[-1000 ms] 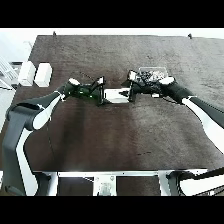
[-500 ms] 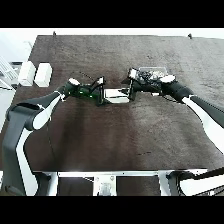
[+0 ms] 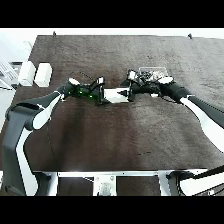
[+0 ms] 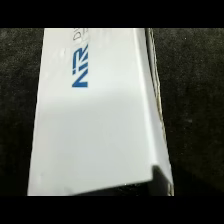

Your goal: Fold the box and place the chain.

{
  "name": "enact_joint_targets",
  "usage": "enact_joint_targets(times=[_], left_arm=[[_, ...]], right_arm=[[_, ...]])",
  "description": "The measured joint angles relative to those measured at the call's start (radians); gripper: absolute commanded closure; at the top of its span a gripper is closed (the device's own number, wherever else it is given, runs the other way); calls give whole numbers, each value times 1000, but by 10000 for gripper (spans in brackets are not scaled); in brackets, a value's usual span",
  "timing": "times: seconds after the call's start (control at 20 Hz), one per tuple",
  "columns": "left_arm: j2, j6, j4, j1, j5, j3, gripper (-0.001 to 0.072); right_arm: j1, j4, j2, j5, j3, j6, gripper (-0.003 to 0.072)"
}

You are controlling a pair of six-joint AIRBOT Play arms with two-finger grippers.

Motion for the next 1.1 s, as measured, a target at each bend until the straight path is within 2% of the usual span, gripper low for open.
enact_joint_targets(times=[0.2,0.3,0.35,0.4,0.5,0.55,0.75,1.1], left_arm=[[0,0,0,0,0,0,283],[0,0,0,0,0,0,283],[0,0,0,0,0,0,283],[0,0,0,0,0,0,283],[0,3,2,0,0,0,283],[0,5,3,0,-1,0,283],[0,4,2,0,-1,0,283],[0,1,1,0,-1,0,283]], right_arm=[[0,0,-3,1,0,0,293],[0,-2,-3,16,0,0,480],[0,-5,-3,32,0,-1,536],[0,-6,-4,45,0,-1,536],[0,-9,-4,66,0,-1,438],[0,-10,-5,69,0,-1,417],[0,-17,-4,97,0,-1,422],[0,-19,-4,66,6,-2,422]])
